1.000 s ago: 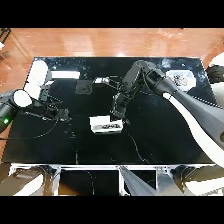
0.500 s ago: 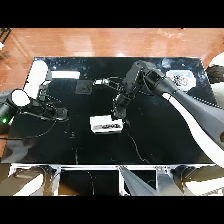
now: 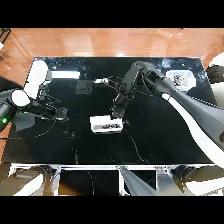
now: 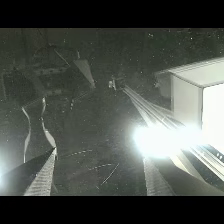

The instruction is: Fold the box and place the chain.

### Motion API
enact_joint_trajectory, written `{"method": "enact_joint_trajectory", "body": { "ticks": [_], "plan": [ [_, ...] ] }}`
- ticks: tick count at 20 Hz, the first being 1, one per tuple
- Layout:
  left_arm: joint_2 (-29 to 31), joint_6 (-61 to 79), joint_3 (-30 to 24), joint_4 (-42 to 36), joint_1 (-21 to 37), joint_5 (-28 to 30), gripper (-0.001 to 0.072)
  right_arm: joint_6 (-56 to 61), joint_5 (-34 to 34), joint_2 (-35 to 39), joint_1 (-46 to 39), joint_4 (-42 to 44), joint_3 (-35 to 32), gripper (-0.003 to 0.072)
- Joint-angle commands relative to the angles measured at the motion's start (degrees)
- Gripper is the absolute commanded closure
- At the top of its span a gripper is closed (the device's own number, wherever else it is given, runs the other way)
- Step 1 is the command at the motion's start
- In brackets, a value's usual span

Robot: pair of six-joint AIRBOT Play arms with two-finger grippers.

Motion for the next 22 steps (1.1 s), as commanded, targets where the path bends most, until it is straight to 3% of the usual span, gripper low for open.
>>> {"method": "enact_joint_trajectory", "body": {
  "ticks": [1,7,9,11,22],
  "plan": [
    [0.0,0.0,0.0,0.0,0.1,0.1,0.0082,0.8,0.7,0.0,0.8,-0.1,0.0,0.0454],
    [0.0,0.0,0.0,0.0,0.1,0.1,0.0082,0.8,0.7,0.0,1.0,-0.2,0.0,0.0455],
    [0.0,0.0,0.0,0.0,0.1,0.1,0.0082,2.2,0.5,0.0,1.4,-2.4,0.0,0.0560],
    [0.0,0.0,0.0,0.1,0.1,0.2,0.0082,3.4,0.3,0.0,2.3,-5.7,0.0,0.0560],
    [0.0,0.0,0.0,0.0,0.1,0.3,0.0082,3.5,0.3,0.0,3.7,-5.7,0.0,0.0559]
  ]
}}
